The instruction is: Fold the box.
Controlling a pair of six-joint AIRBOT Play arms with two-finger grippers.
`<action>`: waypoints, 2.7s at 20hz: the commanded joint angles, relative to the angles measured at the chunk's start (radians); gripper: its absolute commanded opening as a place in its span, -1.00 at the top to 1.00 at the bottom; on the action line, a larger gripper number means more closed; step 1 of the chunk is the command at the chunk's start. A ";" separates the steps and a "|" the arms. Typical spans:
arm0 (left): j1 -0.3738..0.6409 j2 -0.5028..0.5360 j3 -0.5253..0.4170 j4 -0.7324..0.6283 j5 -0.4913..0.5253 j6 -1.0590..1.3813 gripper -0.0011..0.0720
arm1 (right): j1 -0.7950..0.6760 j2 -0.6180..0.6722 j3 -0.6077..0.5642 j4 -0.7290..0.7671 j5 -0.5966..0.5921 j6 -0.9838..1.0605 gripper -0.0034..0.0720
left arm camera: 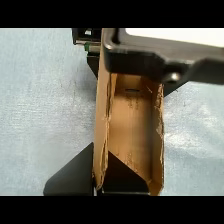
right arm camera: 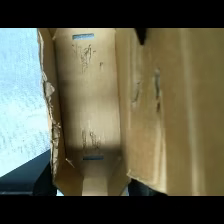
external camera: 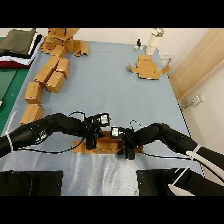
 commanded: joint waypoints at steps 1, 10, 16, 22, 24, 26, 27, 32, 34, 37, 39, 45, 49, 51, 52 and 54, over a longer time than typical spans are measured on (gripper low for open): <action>0.001 0.000 0.000 -0.004 -0.025 -0.042 0.94 | 0.001 0.000 0.000 0.000 0.000 -0.002 -0.41; 0.001 0.009 0.001 -0.003 -0.016 -0.160 -0.17 | 0.001 0.000 0.000 0.000 0.001 -0.002 -0.41; 0.002 0.100 0.001 0.175 -0.011 -0.340 -0.20 | 0.001 0.000 0.000 0.000 0.001 -0.002 -0.41; 0.002 0.214 0.001 0.513 0.198 -0.915 -0.86 | 0.001 0.000 0.000 0.000 0.001 -0.002 -0.41; 0.001 0.215 -0.001 0.503 0.312 -1.014 0.07 | 0.001 0.000 0.000 0.001 0.000 -0.002 -0.41; 0.001 0.215 -0.001 0.466 0.376 -1.020 0.56 | 0.001 0.000 0.000 0.000 0.000 -0.002 -0.41; 0.001 0.215 -0.001 0.448 0.383 -1.020 0.56 | 0.001 0.000 0.000 0.000 0.001 -0.002 -0.41; 0.001 0.215 -0.001 0.436 0.383 -1.017 0.55 | 0.002 -0.001 0.001 0.001 0.000 -0.093 -0.41; 0.001 0.216 -0.001 0.434 0.389 -1.016 0.56 | 0.002 -0.001 0.001 0.001 -0.002 -0.101 -0.41; 0.001 0.216 -0.001 0.433 0.395 -1.016 0.55 | 0.002 0.000 0.002 0.005 -0.014 -0.123 -0.41; 0.001 0.216 -0.001 0.416 0.397 -1.015 0.56 | 0.002 0.000 0.002 0.008 -0.030 -0.135 -0.41; 0.001 0.216 -0.014 0.177 0.446 -1.032 0.94 | 0.002 0.000 0.002 0.008 -0.035 -0.135 -0.41; 0.000 0.217 -0.089 0.036 0.357 -1.197 0.94 | 0.002 0.000 0.002 0.008 -0.036 -0.135 -0.41; 0.000 0.229 -0.136 -0.084 0.234 -1.210 0.94 | 0.002 0.000 0.002 0.008 -0.038 -0.135 -0.41; -0.005 0.237 -0.157 -0.145 0.168 -1.205 0.94 | 0.002 0.000 0.002 0.008 -0.039 -0.135 -0.41; -0.019 0.244 -0.179 -0.220 0.056 -1.206 0.94 | 0.002 0.000 0.002 0.008 -0.038 -0.135 -0.41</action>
